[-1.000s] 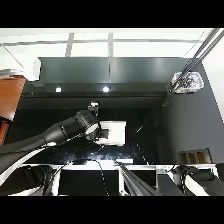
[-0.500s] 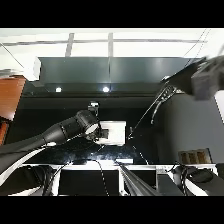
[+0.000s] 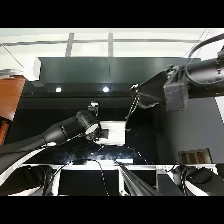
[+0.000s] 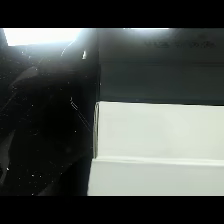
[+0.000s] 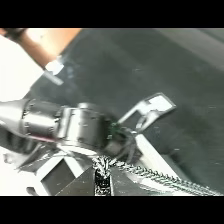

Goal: Fold the box and place the chain.

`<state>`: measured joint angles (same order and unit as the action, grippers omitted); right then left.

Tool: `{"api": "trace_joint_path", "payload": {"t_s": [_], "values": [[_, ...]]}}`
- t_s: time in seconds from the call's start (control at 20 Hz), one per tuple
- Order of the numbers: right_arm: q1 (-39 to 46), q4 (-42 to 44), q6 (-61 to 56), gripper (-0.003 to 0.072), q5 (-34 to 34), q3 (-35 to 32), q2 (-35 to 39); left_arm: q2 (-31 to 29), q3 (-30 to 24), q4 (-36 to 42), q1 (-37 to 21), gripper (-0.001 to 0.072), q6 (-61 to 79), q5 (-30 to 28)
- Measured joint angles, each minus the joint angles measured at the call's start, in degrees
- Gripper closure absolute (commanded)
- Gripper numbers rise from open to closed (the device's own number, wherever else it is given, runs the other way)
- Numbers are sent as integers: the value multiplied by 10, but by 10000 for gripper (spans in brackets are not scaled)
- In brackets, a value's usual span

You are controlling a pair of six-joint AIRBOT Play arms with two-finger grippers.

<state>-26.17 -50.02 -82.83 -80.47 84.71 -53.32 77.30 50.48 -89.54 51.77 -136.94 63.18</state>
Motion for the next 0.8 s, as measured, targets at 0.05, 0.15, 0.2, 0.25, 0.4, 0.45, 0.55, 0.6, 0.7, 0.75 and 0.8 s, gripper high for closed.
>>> {"api": "trace_joint_path", "payload": {"t_s": [0.05, 0.15, 0.2, 0.25, 0.4, 0.45, 0.55, 0.6, 0.7, 0.75, 0.8], "values": [[-6, 7, 2, 665, 3, -7, -1, 0, 0, 0, 0, 678, 0, 0], [-22, 16, 4, 665, 11, -28, -3, 0, 0, 0, 0, 678, 0, 0], [-32, 20, 6, 665, 18, -42, -4, 0, 0, 0, 0, 678, 0, 0], [-42, 24, 7, 665, 25, -56, -4, 0, 0, 0, 0, 677, 0, -1], [-68, 26, 13, 665, 45, -106, -5, 0, 0, 0, 0, 678, 0, -1], [-73, 16, 13, 665, 49, -122, -6, 0, 0, 0, 0, 678, 0, -1], [-79, -19, 6, 665, 53, -143, -6, 0, 0, 0, 0, 677, 0, -1], [-80, -41, 0, 665, 53, -149, -6, 0, 0, 0, 0, 677, 0, -1], [-76, -78, -14, 665, 49, -157, -3, 0, 0, 0, 0, 678, 0, -1], [-70, -92, -20, 665, 47, -160, 0, 0, 0, 0, 0, 677, 0, -1], [-62, -103, -24, 665, 46, -162, 5, 0, 0, 0, 0, 677, 0, -1]]}}
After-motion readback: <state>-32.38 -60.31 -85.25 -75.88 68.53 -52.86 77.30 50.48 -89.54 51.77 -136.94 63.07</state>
